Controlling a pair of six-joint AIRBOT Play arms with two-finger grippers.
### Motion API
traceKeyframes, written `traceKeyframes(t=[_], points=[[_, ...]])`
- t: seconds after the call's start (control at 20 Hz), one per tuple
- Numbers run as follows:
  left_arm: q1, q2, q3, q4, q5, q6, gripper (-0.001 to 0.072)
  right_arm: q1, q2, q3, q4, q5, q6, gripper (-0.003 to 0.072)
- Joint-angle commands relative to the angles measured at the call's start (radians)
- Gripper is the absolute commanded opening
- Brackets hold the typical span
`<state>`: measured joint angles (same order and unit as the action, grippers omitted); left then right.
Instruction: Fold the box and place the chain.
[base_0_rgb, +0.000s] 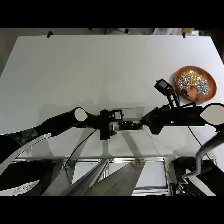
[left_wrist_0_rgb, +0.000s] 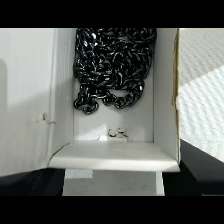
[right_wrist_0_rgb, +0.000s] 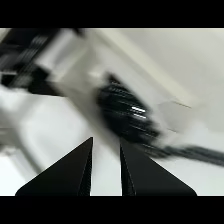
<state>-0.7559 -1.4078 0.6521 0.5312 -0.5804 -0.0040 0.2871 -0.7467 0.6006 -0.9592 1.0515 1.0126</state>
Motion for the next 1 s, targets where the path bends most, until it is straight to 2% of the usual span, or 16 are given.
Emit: traceKeyframes(t=[0.0, 0.1, 0.15, 0.5, 0.6, 0.95], points=[[0.000, 0.001, 0.000, 0.000, 0.000, 0.000, 0.0252, -0.047, -0.005, 0.003, -0.323, -0.047, 0.180, 0.0167], [0.000, 0.001, 0.000, 0.000, 0.000, 0.000, 0.0252, -0.077, -0.018, 0.002, -0.473, -0.036, 0.267, 0.0169], [0.000, 0.001, 0.000, 0.000, 0.000, 0.000, 0.0252, -0.088, -0.029, 0.000, -0.493, -0.031, 0.274, 0.0177], [0.000, 0.000, 0.000, 0.000, 0.000, 0.000, 0.0252, -0.092, -0.232, -0.003, -0.491, -0.066, 0.274, 0.0182], [0.000, 0.001, 0.000, 0.000, 0.000, 0.000, 0.0252, -0.092, -0.288, -0.003, -0.464, -0.085, 0.274, 0.0240], [0.000, 0.001, 0.000, 0.000, 0.000, 0.000, 0.0252, -0.068, -0.363, -0.003, -0.405, -0.180, 0.262, 0.0236]])
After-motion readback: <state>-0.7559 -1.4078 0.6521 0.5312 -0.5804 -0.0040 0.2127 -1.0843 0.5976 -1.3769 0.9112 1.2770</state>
